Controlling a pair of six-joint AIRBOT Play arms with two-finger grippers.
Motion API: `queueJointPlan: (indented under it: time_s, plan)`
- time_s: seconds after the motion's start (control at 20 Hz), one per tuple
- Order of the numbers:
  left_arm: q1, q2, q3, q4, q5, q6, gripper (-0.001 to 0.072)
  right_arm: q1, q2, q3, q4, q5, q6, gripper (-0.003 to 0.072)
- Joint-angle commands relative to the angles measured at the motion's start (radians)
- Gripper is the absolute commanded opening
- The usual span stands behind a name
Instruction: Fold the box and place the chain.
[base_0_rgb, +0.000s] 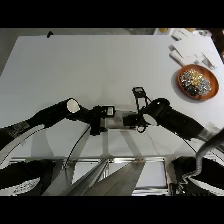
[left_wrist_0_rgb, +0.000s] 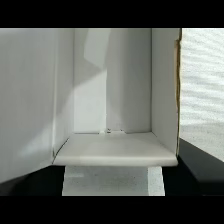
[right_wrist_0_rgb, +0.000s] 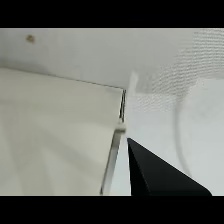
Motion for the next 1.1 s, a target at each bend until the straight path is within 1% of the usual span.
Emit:
queueJointPlan:
  time_s: [0.0,0.05,0.15,0.25,0.3,0.35,0.4,0.45,0.55,0.6,0.65,0.7,0.75,0.8,0.85,0.95,1.05]
  plan:
    - [0.0,0.001,0.0,0.0,0.0,0.0,0.0134,0.0,0.129,0.013,-0.003,0.087,-0.156,0.031]
    - [0.001,0.001,0.0,0.0,0.0,0.0,0.0134,0.0,0.168,0.034,-0.003,0.135,-0.214,0.0359]
    - [0.001,0.001,0.0,0.0,0.0,0.0,0.0134,-0.034,0.216,0.108,0.016,0.219,-0.333,0.036]
    - [0.0,0.001,0.0,0.0,0.0,0.0,0.0134,-0.134,0.219,0.205,0.02,0.289,-0.427,0.036]
    - [0.0,0.001,0.0,0.0,0.0,0.0,0.0134,-0.199,0.219,0.242,0.008,0.29,-0.487,0.0359]
    - [0.0,0.001,0.0,0.0,0.0,0.0,0.0134,-0.284,0.213,0.277,-0.015,0.278,-0.537,0.0355]
    - [0.0,0.001,0.0,0.0,0.0,0.0,0.0134,-0.376,0.2,0.302,-0.032,0.259,-0.575,0.0323]
    - [0.0,0.001,0.0,0.0,0.0,0.0,0.0134,-0.486,0.176,0.323,-0.039,0.235,-0.618,0.031]
    - [0.0,0.001,0.0,0.0,0.0,0.0,0.0134,-0.704,0.105,0.347,-0.031,0.205,-0.661,0.0308]
    - [0.0,0.001,0.0,0.0,0.0,0.0,0.0134,-0.798,0.067,0.355,-0.021,0.207,-0.663,0.0309]
    - [0.0,0.001,0.0,0.0,0.0,0.0,0.0134,-0.888,0.029,0.357,-0.008,0.179,-0.687,0.0308]
    - [0.0,0.001,0.0,0.0,0.0,0.0,0.0134,-0.961,-0.005,0.357,0.01,0.124,-0.69,0.028]
    - [0.0,0.001,0.0,0.0,0.0,0.0,0.0134,-1.025,-0.045,0.357,0.041,0.068,-0.719,0.0238]
    - [0.001,0.001,0.0,0.0,0.0,0.0,0.0134,-1.069,-0.085,0.357,0.059,0.027,-0.747,0.019]
    - [0.0,0.001,0.0,0.0,0.0,0.0,0.0134,-1.103,-0.132,0.361,0.059,0.003,-0.752,0.0179]
    - [0.001,0.001,0.0,0.0,0.0,0.0,0.0134,-1.143,-0.224,0.372,0.058,-0.008,-0.753,0.018]
    - [0.0,0.001,0.0,0.0,0.0,0.0,0.0134,-1.149,-0.295,0.372,0.055,-0.044,-0.753,0.018]
